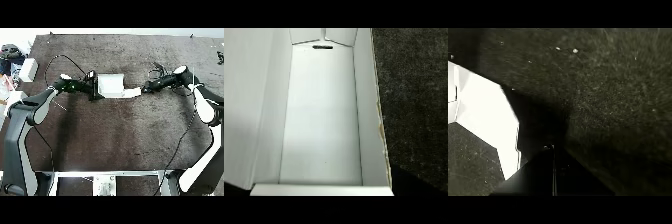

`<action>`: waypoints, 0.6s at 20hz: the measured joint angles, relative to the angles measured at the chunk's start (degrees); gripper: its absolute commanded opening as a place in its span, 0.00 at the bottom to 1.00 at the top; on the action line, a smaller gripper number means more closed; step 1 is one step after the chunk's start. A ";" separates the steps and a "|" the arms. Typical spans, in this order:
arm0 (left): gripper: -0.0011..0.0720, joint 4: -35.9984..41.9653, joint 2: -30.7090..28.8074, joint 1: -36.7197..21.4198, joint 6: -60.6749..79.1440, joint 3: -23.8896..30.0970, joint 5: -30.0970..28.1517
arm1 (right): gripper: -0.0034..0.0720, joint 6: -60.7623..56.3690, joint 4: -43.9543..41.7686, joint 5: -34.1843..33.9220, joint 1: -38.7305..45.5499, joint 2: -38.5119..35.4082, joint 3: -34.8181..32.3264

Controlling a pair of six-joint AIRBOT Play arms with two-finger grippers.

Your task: Fold the box and place the chain.

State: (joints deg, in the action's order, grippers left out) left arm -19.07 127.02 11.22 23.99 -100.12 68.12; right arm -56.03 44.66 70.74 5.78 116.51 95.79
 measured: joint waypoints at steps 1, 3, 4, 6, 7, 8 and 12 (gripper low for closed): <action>0.50 0.00 -0.02 0.00 0.00 0.00 0.00 | 0.16 0.72 -2.19 1.03 -0.57 0.52 -0.02; 0.50 0.00 0.00 0.00 0.02 0.00 0.00 | 0.48 2.10 -6.03 2.71 -1.84 1.14 -0.07; 0.50 0.00 0.00 0.00 0.00 0.00 0.00 | 0.48 2.58 -7.96 3.10 -2.27 1.29 -0.04; 0.50 0.02 -0.02 0.00 0.00 0.00 0.00 | 0.48 3.52 -12.31 3.85 -3.21 1.49 0.00; 0.50 0.02 -0.02 0.00 0.00 0.00 0.00 | 0.54 3.82 -13.99 4.22 -3.63 1.60 0.07; 0.50 0.02 -0.02 0.00 0.02 0.00 0.00 | 0.68 3.96 -15.37 4.44 -3.91 1.60 0.24; 0.50 0.02 0.00 0.00 0.00 0.00 0.00 | 0.70 3.52 -17.70 4.98 -4.81 1.70 1.95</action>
State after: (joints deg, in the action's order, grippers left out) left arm -19.05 127.02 11.22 23.99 -100.12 68.12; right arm -52.51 26.96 75.72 0.97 118.21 97.73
